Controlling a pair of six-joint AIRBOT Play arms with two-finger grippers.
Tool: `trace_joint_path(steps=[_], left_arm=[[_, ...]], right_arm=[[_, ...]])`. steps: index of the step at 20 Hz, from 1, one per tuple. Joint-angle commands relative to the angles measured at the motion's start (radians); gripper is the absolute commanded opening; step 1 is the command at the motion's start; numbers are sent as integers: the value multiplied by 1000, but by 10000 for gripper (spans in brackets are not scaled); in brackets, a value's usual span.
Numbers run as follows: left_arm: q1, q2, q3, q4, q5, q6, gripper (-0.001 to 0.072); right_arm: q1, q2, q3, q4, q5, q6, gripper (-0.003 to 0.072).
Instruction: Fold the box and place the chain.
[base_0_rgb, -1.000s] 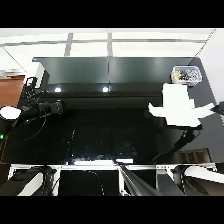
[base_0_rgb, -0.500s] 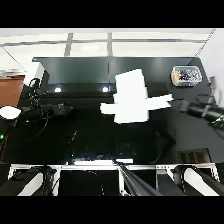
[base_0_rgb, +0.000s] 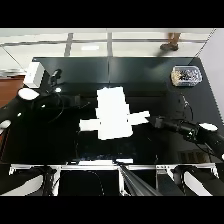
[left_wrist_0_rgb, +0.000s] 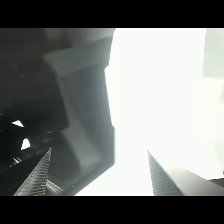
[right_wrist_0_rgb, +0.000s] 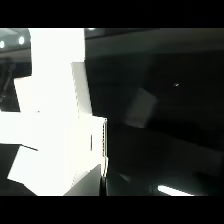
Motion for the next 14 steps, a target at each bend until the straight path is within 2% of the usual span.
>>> trace_joint_path(steps=[1,3,7,12,14], left_arm=[[-23,-195,109,-122,-119,0,689],[-23,-280,144,-153,-156,-1,689],[-54,-457,277,-171,-421,1,689],[-127,-574,446,-156,-505,24,688],[-137,-595,499,-93,-557,38,649]], right_arm=[[24,2,-10,2,-30,-5,17],[24,2,-10,0,-31,-5,17],[24,2,-10,0,-31,-5,17],[24,2,-10,-2,-29,-4,17],[24,2,-10,-2,-29,-4,17]])
